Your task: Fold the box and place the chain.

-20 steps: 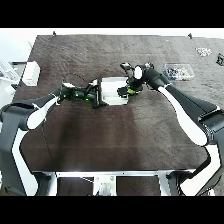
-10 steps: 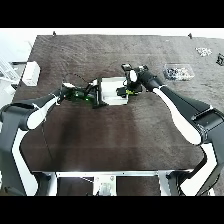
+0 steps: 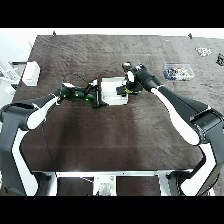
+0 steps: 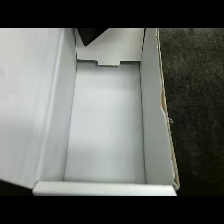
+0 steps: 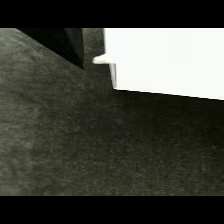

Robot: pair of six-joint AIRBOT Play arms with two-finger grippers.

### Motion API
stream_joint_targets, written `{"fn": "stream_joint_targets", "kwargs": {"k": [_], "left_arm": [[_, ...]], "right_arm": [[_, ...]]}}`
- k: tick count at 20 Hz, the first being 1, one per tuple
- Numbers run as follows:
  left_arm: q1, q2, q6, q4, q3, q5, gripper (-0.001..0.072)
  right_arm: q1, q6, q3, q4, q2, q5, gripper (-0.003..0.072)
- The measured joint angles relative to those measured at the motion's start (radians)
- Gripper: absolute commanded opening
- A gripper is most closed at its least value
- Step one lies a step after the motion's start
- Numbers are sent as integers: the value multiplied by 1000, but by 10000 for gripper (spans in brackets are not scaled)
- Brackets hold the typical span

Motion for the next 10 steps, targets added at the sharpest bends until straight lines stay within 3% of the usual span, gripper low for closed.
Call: {"fn": "stream_joint_targets", "kwargs": {"k": [2, 10], "left_arm": [[0, 0, 0, 0, 0, 0, 523], [-1, 0, 0, 0, 0, -1, 523]], "right_arm": [[0, 9, 1, -12, 0, 6, 351], [1, 35, 2, -26, -11, 36, 334]]}}
